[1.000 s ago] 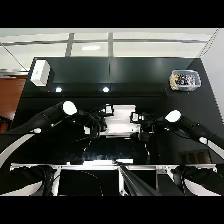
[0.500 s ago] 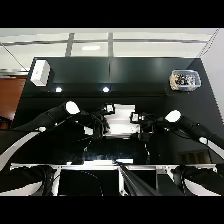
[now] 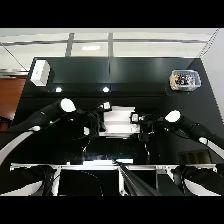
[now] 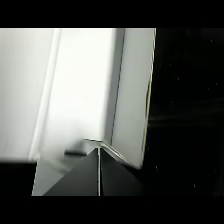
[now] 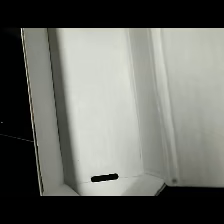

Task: Fold the box and place the chain.

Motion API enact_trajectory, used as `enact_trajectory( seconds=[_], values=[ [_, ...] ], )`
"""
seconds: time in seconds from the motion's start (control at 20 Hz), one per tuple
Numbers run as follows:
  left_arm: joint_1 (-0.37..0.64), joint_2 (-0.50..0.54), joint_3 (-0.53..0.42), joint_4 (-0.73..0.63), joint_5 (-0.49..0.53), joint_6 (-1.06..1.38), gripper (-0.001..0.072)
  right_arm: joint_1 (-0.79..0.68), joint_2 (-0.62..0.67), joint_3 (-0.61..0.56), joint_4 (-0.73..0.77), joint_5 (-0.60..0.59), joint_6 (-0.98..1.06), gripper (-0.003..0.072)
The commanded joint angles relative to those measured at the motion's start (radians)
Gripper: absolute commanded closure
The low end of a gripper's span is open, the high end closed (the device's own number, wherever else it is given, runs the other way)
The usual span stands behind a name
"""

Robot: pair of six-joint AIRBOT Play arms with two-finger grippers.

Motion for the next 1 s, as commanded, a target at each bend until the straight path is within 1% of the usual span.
enact_trajectory(
  seconds=[0.0,0.1,0.2,0.25,0.3,0.4,0.45,0.5,0.55,0.6,0.85,0.95],
  values=[
    [0.114,0.118,0.004,0.159,-0.110,-0.231,0.0682,0.000,0.001,0.000,0.000,0.000,0.000,0.0247],
    [0.259,0.179,0.004,0.164,-0.173,-0.389,0.0682,0.000,0.001,0.000,0.000,0.000,0.000,0.0246],
    [0.404,0.179,-0.006,0.164,-0.222,-0.586,0.0681,0.000,0.001,0.000,0.000,0.000,0.000,0.0247],
    [0.459,0.169,-0.023,0.163,-0.240,-0.657,0.0681,0.000,0.001,0.000,0.000,0.000,0.000,0.0246],
    [0.501,0.159,-0.054,0.159,-0.232,-0.743,0.0681,0.000,0.001,0.000,0.000,0.000,0.000,0.0247],
    [0.541,0.140,-0.141,0.140,-0.186,-1.067,0.0681,0.000,0.001,0.000,0.000,0.000,0.000,0.0247],
    [0.539,0.131,-0.188,0.092,-0.161,-1.092,0.0680,0.000,0.001,0.000,0.000,0.000,0.000,0.0247],
    [0.531,0.123,-0.237,0.002,-0.135,-1.064,0.0679,0.000,0.001,0.000,0.000,0.000,0.000,0.0247],
    [0.518,0.111,-0.275,-0.098,-0.110,-1.010,0.0679,0.000,0.001,0.000,0.000,0.000,0.000,0.0247],
    [0.502,0.098,-0.299,-0.170,-0.090,-0.956,0.0680,0.000,0.001,0.000,0.000,0.000,0.000,0.0247],
    [0.354,0.012,-0.299,-0.297,0.015,-0.933,0.0680,0.000,0.001,0.000,0.000,0.000,0.000,0.0247],
    [0.301,-0.021,-0.270,-0.293,0.018,-0.908,0.0680,0.000,0.001,0.000,0.000,0.000,0.000,0.0246]
  ],
)
